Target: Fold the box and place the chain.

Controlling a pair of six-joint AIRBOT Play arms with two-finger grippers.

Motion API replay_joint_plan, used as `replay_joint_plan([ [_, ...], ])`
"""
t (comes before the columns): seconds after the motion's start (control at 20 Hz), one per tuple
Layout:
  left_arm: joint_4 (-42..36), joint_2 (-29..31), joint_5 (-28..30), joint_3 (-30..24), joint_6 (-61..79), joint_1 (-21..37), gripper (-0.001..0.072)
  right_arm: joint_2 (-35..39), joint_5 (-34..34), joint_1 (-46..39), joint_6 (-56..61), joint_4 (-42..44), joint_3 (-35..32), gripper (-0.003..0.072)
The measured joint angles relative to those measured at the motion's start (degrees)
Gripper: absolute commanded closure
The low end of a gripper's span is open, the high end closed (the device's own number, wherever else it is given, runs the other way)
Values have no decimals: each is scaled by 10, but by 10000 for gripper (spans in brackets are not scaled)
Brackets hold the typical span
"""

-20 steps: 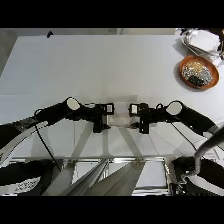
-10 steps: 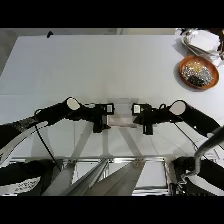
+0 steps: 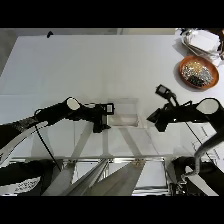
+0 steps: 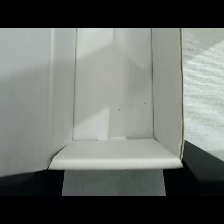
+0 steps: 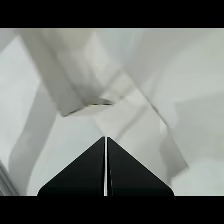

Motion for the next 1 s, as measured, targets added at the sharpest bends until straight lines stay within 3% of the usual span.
replay_joint_plan([
  [0.2, 0, 0, 0, 0, 0, 0, 434, 12, 1, -55, 202, -90, 0, 670],
  [0.4, 0, 0, 0, 0, 0, 0, 434, -10, -16, -56, 299, -159, -4, 670],
  [0.6, 0, 0, 0, 0, 0, 0, 434, -68, -37, -42, 316, -154, -7, 670],
  [1.0, 0, 0, 0, 0, 0, 0, 434, -148, -51, -20, 241, -43, -8, 672],
])
